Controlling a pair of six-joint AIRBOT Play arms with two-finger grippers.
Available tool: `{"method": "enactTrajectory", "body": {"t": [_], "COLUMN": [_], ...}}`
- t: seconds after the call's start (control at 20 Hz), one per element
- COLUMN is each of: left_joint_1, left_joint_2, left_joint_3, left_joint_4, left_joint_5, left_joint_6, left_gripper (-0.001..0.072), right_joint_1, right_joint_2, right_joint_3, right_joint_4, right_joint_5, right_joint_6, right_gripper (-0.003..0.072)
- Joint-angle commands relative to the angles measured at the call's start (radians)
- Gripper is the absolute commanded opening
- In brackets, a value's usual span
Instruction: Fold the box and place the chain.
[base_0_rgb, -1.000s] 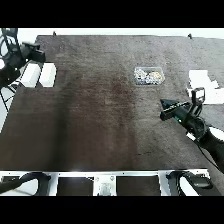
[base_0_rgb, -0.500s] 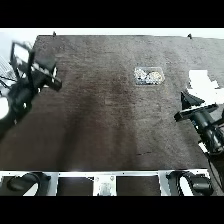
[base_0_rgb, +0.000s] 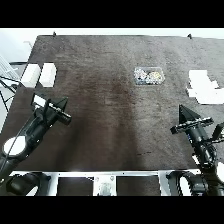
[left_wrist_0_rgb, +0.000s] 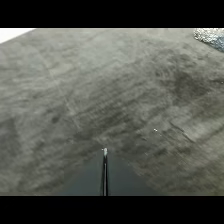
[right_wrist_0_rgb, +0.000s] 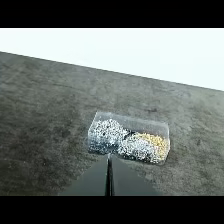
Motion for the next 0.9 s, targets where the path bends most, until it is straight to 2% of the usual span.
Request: {"method": "enactTrajectory", "body": {"t": [0.0,0.85], "left_joint_1": [-0.009,-0.009], "left_joint_2": [0.013,0.013], "left_joint_3": [-0.024,-0.024], "left_joint_4": [-0.002,-0.001], "left_joint_5": [0.003,-0.002], "left_joint_6": [-0.080,-0.109], "left_gripper": [0.0019,0.0020], "right_joint_1": [0.001,0.000], "right_joint_2": [0.012,0.012], "right_joint_3": [-0.032,-0.039], "right_joint_4": [0.000,0.000], "right_joint_5": [0.006,0.007], "right_joint_6": [0.002,0.002], "right_gripper": [0.0005,0.0006]}}
